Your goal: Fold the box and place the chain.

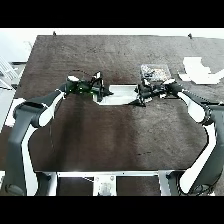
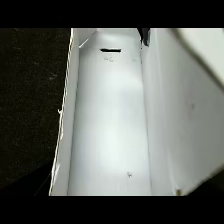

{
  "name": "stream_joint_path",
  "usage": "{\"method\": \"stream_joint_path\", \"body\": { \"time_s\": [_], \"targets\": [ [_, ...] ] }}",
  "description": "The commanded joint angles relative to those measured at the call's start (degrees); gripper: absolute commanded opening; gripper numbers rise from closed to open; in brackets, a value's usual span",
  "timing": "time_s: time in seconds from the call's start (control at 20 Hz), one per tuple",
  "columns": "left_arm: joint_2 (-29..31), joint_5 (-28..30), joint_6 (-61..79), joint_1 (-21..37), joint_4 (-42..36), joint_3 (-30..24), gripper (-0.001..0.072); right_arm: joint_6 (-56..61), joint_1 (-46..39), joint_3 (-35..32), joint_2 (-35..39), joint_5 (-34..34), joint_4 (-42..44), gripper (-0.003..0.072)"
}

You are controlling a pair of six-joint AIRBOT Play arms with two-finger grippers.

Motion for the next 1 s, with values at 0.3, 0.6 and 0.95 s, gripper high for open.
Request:
{"method": "stream_joint_path", "body": {
  "time_s": [0.3,0.6,0.95],
  "targets": [
    [-0.02,0.02,0.0,0.07,0.02,-0.02,0.0021,0.07,0.02,0.02,-0.17,0.02,-0.48,0.0496],
    [-0.02,0.02,0.0,0.07,0.0,-0.02,0.0021,0.09,0.0,0.0,-0.17,0.02,-0.48,0.0496],
    [-0.02,0.04,0.0,0.07,0.0,-0.02,0.0021,0.09,-0.37,-0.04,-0.17,0.02,-0.52,0.0497]
  ]
}}
